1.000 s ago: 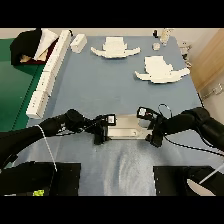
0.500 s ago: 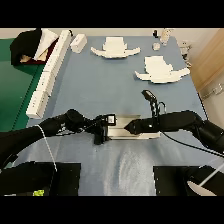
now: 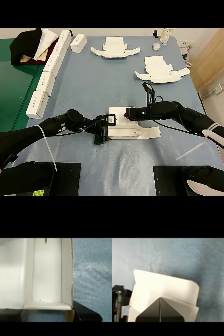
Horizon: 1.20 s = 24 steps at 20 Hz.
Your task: Fold the box.
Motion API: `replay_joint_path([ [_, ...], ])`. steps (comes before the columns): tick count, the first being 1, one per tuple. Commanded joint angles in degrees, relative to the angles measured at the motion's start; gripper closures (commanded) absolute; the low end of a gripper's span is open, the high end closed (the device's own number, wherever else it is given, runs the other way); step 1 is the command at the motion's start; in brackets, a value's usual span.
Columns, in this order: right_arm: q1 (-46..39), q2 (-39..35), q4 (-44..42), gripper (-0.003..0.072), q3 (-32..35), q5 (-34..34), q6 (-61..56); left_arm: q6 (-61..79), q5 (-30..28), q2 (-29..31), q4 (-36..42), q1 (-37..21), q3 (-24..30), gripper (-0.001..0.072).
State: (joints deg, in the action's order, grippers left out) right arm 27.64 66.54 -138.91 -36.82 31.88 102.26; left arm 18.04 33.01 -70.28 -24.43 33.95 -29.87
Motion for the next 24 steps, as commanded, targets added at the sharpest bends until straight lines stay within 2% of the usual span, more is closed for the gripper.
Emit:
replay_joint_path([
  [1, -0.4, 4.6, 0.0, 0.0683, -0.3, 2.0, 0.8, 0.1, 0.0, 0.0, 0.0, 0.0, 0.0, 0.02],
  [15, -0.6, 3.1, 0.2, 0.0683, -0.5, 3.1, 4.5, 0.1, 0.0, 0.0, 0.0, 0.0, 0.0, 0.02],
  [20, -0.9, -8.0, 5.5, 0.0683, -0.5, 5.0, 7.3, 0.1, 0.0, 0.0, 0.0, 0.0, 0.0, 0.02],
  [24, -0.9, -17.9, 11.5, 0.0683, -0.5, 16.8, 10.5, 0.1, 0.0, 0.0, 0.0, 0.0, 0.0, 0.02],
])
